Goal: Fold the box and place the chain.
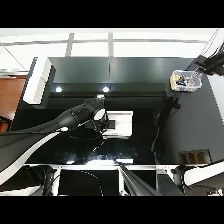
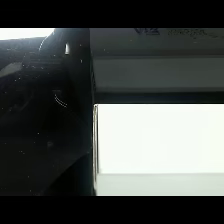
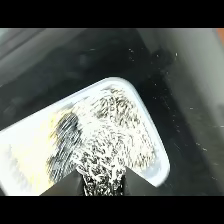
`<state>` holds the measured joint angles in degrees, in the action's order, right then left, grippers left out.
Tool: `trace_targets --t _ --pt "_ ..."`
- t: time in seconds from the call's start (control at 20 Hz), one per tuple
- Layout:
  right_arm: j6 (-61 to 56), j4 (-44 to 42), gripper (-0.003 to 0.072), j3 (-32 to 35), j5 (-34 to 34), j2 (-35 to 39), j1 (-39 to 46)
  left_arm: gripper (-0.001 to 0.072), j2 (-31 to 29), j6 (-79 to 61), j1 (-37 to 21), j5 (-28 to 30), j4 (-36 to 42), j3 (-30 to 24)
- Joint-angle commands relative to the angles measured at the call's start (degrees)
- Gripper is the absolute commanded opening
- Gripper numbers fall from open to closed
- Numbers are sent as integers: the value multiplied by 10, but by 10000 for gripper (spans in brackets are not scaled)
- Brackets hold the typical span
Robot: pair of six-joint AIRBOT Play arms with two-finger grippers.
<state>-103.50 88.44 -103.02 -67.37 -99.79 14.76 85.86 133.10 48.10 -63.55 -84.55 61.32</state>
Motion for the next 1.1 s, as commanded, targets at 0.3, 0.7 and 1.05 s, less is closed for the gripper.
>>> trace_targets --t 0.3,0.7,1.05 --pt "180 -159 10 130 -59 290 -51 27 0 0 0 0 0 0" --pt "197 -218 10 228 -172 484 -137 27 0 0 0 0 -1 0" --pt "214 -388 11 265 -259 494 -233 27 0 0 0 1 0 0"
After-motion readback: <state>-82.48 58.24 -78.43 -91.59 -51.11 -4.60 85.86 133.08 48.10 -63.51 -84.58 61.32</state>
